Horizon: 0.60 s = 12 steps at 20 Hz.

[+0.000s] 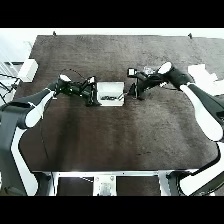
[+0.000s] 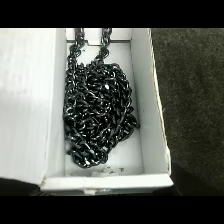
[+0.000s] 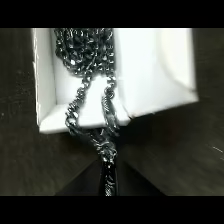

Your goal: Fold the box and place the chain.

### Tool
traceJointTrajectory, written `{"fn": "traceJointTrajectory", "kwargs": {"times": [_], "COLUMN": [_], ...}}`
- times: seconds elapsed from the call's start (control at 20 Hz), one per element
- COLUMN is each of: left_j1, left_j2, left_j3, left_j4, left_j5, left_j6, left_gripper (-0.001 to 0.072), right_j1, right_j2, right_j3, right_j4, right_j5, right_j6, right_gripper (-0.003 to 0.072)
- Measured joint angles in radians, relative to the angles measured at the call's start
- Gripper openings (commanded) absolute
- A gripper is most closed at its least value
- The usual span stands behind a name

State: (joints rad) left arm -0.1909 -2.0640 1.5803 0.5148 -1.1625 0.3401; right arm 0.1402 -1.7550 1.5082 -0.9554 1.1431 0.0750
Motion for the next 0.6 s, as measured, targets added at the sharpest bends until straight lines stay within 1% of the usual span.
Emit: {"fn": "traceJointTrajectory", "kwargs": {"times": [0.15,0.35,0.6], "left_j1": [0.0,0.0,0.0], "left_j2": [0.0,0.0,0.0], "left_j3": [0.0,0.0,0.0], "left_j4": [0.0,0.0,0.0], "left_j5": [0.0,0.0,0.0], "left_j6": [0.0,0.0,0.0], "left_gripper": [0.0494,0.0494,0.0494], "right_j1": [0.003,0.003,0.058], "right_j2": [0.084,0.188,0.254], "right_j3": [0.002,0.004,0.006], "right_j4": [0.022,0.097,0.156], "right_j5": [0.039,0.055,0.06], "right_j6": [0.022,0.057,0.108], "right_gripper": [0.0006,0.0006,0.0006]}}
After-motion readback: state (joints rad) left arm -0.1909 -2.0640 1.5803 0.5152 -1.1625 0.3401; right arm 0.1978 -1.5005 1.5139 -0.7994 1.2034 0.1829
